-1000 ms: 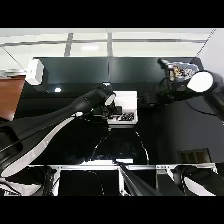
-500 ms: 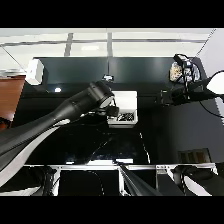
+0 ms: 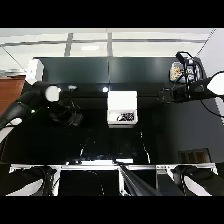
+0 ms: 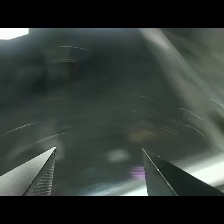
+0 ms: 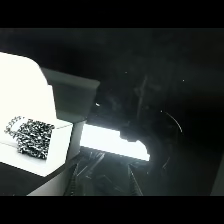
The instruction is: Fold the box and place the chain.
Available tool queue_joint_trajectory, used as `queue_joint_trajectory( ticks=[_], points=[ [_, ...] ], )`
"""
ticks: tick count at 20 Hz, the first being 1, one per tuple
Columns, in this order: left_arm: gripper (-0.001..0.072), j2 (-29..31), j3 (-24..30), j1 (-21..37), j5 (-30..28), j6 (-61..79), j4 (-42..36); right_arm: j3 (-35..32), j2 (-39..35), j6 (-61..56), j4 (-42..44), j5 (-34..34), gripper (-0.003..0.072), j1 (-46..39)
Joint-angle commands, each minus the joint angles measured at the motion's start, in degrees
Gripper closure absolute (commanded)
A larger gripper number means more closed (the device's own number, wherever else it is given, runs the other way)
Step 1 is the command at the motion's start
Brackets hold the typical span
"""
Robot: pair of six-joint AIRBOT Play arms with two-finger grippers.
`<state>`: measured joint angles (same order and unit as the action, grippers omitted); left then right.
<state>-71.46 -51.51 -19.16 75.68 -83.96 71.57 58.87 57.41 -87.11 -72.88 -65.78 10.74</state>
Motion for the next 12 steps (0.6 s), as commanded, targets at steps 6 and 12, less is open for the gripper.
queue_joint_trajectory(
  ticks=[6,12],
  points=[
    [-0.0007,0.4,5.7,2.5,-14.8,66.2,-29.0,-0.2,0.0,0.0,-0.3,1.0,0.0319,0.0],
    [-0.0007,-1.4,5.8,-2.2,-26.2,94.2,-28.9,-1.4,0.0,-0.1,-0.5,1.8,0.0319,0.0]
  ],
)
